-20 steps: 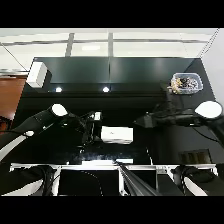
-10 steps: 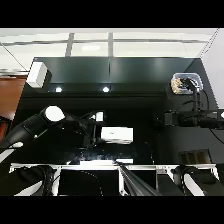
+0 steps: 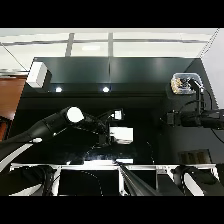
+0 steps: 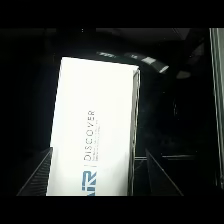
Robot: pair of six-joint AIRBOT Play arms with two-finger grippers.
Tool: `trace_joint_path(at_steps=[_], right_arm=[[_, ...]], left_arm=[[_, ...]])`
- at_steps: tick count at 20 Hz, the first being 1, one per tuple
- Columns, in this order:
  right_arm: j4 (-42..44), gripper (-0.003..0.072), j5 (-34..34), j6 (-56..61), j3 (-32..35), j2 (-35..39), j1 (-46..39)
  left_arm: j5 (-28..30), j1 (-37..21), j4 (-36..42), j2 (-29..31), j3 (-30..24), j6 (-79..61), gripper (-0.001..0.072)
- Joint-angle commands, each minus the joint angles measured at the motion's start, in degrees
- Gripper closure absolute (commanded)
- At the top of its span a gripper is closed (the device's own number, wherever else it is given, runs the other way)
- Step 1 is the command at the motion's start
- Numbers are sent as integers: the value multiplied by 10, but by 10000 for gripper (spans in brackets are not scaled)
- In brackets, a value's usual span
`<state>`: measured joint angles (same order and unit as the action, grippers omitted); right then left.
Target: Fold the box and place the chain.
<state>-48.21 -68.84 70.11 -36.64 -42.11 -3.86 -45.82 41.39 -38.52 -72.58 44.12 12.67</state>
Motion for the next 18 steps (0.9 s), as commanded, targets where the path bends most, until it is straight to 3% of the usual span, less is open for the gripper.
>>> trace_joint_path(at_steps=[1,12,18], right_arm=[[-1,682,0,0,0,0,-1],[-1,682,0,0,0,0,-1],[-1,681,0,0,0,0,-1]], left_arm=[[0,4,-2,-14,7,9,-3],[-12,7,-2,-26,9,9,-4],[42,49,-28,-46,9,9,-4]])
